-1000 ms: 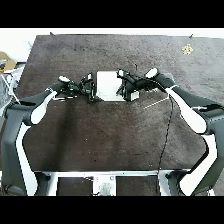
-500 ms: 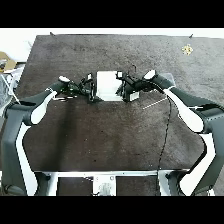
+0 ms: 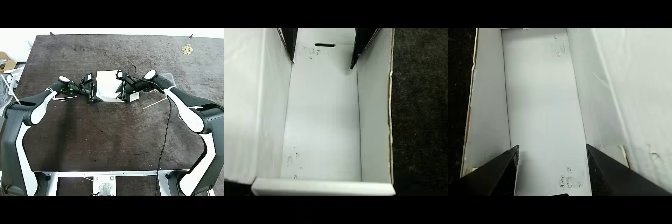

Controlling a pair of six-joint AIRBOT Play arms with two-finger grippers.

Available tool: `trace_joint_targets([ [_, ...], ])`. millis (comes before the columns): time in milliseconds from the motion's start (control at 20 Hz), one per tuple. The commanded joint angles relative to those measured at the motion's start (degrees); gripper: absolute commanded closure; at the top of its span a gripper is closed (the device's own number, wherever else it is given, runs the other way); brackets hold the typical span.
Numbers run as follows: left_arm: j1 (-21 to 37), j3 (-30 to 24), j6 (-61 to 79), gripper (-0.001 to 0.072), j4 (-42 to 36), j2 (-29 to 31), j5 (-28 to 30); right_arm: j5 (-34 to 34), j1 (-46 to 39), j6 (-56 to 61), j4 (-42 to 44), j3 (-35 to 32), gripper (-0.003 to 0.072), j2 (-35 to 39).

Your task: Fold the box and place the chain.

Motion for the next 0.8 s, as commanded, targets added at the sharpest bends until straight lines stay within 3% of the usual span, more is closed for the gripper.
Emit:
trace_joint_targets([
  [0,0.00,0.02,-0.04,0.0251,-0.07,0.02,0.13,0.02,-0.44,0.59,-0.02,0.02,0.0133,0.07],
  [50,0.00,0.02,-0.04,0.0251,-0.09,0.02,0.13,0.07,-0.85,2.36,-0.35,0.22,0.0136,0.15],
  [100,0.00,0.02,-0.04,0.0251,-0.07,0.02,0.11,0.24,-1.38,4.98,-1.84,0.66,0.0286,0.28],
  [150,0.00,0.02,-0.04,0.0251,-0.07,0.02,0.13,0.79,-1.88,7.65,-3.28,1.27,0.0356,0.44],
  [250,0.00,0.02,-0.04,0.0251,-0.09,0.02,0.13,2.67,-2.62,11.50,-6.95,2.34,0.0408,0.94],
  [300,0.00,0.02,-0.04,0.0251,-0.09,0.02,0.11,3.45,-2.69,13.62,-9.38,2.69,0.0505,1.53],
  [400,0.00,0.02,-0.04,0.0251,-0.09,0.02,0.11,4.28,-2.69,18.51,-15.10,2.75,0.0606,3.67],
  [600,0.00,0.02,-0.04,0.0251,-0.07,0.02,0.13,4.61,-2.75,35.17,-25.00,2.75,0.0607,9.20],
  [750,0.00,0.02,-0.04,0.0251,-0.07,0.02,0.11,4.70,-3.74,56.76,-29.51,2.75,0.0607,13.55],
])
